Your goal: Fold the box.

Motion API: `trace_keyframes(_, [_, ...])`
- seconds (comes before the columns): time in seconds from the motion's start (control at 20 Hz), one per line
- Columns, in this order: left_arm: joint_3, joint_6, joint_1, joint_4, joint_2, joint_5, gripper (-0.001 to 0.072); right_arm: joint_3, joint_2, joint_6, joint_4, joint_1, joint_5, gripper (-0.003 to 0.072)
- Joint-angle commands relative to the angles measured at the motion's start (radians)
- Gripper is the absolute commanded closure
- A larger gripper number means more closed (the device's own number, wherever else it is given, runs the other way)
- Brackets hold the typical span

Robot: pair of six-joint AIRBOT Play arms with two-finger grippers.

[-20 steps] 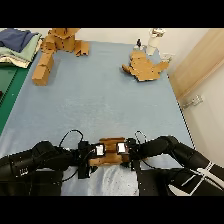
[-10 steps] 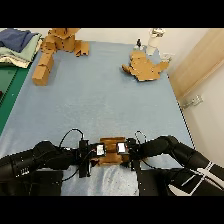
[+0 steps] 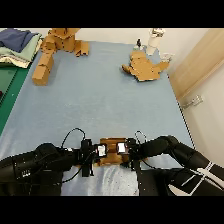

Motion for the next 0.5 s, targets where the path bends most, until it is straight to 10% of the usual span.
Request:
trace_keyframes(0.0, [0.0, -0.003, -0.011, -0.018, -0.003, -0.014, 0.0693, 0.0, 0.0, 0.0, 0.0, 0.0, 0.0, 0.0149])
trace_keyframes(0.35, [0.0, -0.003, -0.011, -0.017, -0.003, -0.027, 0.0692, 0.0, 0.0, 0.0, 0.0, 0.0, 0.0, 0.0149])
trace_keyframes(0.4, [0.0, 0.0, -0.011, -0.017, -0.003, -0.034, 0.06, 0.0, 0.0, 0.0, 0.0, 0.0, 0.0, 0.0149])
trace_keyframes(0.45, [0.0, 0.0, -0.011, -0.017, -0.003, -0.045, 0.0271, 0.0, 0.0, 0.0, 0.0, 0.0, 0.0, 0.0149])
